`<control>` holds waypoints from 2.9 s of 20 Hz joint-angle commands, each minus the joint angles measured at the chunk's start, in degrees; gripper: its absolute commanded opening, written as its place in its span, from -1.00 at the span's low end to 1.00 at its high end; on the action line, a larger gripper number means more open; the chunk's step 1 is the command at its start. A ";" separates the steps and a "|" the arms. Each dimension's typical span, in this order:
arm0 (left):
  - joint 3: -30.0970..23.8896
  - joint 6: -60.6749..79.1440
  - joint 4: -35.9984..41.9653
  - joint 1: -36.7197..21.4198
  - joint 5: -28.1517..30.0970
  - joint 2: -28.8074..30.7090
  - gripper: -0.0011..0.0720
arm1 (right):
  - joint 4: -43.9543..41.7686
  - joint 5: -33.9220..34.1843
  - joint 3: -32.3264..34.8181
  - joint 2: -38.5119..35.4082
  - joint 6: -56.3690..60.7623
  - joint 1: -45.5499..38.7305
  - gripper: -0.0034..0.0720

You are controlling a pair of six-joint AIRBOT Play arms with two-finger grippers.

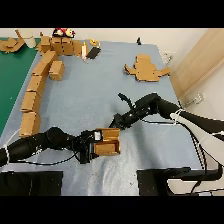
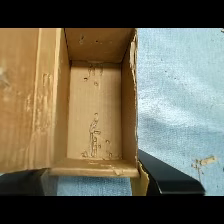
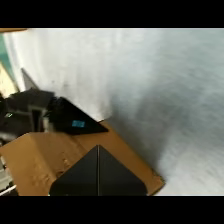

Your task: Fold the box.

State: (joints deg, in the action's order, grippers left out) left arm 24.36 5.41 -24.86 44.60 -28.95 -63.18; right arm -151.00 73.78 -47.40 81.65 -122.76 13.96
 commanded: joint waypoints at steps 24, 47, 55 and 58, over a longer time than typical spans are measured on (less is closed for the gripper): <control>-0.02 0.02 -0.02 -0.04 -0.02 0.02 0.30 | 11.61 -27.54 24.39 -40.17 -22.10 23.30 0.26; -0.02 0.02 -0.02 -0.04 -0.02 0.02 0.30 | 41.57 -39.23 24.39 -46.58 -18.05 40.54 0.46; -0.02 0.02 -0.02 -0.04 -0.02 0.02 0.30 | 44.85 -40.94 24.39 -54.14 -13.16 37.92 0.46; -0.02 0.02 -0.02 -0.04 -0.02 0.02 0.30 | 45.81 -44.24 24.39 -49.77 -13.33 36.02 0.46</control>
State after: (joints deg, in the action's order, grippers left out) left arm 24.36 5.43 -24.86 44.60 -28.99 -63.18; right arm -107.37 32.29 -23.00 29.78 -136.92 51.59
